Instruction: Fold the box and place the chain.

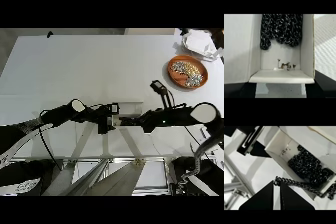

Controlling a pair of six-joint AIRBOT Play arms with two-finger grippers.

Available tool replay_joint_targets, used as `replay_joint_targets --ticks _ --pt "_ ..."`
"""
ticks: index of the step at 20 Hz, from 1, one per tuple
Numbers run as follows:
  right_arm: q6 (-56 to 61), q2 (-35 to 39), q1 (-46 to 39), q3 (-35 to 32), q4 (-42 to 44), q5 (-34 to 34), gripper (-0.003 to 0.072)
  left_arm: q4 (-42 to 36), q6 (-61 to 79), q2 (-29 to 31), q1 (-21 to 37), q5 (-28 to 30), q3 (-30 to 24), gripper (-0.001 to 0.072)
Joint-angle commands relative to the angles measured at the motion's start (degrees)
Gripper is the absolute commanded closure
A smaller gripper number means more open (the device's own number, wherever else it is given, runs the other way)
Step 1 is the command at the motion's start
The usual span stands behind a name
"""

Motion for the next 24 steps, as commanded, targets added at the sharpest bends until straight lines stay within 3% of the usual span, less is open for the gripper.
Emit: replay_joint_targets --ticks 1,7,12,17,24 --pt "2.19 -5.38 5.79 -0.72 -3.02 -8.13 0.0674 0.0 0.02 0.04 -0.02 0.02 -0.02 0.0364" --pt "4.52 -10.34 6.82 -0.72 -5.95 -12.79 0.0668 0.02 0.02 0.04 -0.02 0.02 -0.02 0.0364" --pt "4.48 -10.25 6.67 0.68 -6.05 -13.6 0.0492 0.02 0.02 0.04 -0.02 0.0 -0.02 0.0364" --pt "4.26 -5.68 0.0 6.62 -12.02 -6.16 0.0488 0.02 0.02 0.02 -0.02 0.02 -0.02 0.0364" --pt "2.82 -1.84 -7.48 5.31 -31.1 -1.46 0.0538 0.02 0.02 0.04 -0.02 0.02 -0.02 0.0364"
